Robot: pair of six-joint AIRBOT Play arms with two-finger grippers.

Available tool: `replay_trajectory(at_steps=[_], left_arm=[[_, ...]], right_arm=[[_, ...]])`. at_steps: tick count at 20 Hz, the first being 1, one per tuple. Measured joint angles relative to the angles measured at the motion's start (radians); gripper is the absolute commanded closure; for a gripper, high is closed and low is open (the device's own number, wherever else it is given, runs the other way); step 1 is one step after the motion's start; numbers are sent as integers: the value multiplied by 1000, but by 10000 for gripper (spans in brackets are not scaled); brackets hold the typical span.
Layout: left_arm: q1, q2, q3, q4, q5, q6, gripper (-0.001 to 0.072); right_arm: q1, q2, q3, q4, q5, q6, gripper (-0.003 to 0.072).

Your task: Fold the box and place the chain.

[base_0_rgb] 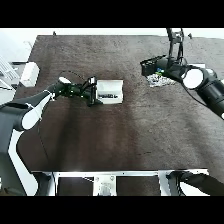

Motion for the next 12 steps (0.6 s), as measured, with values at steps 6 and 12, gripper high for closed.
replay_trajectory(at_steps=[6,12], left_arm=[[0,0,0,0,0,0,314],[0,0,0,0,0,0,314]], right_arm=[[-160,-201,112,446,251,-511,639],[-177,-418,231,628,390,-779,677]])
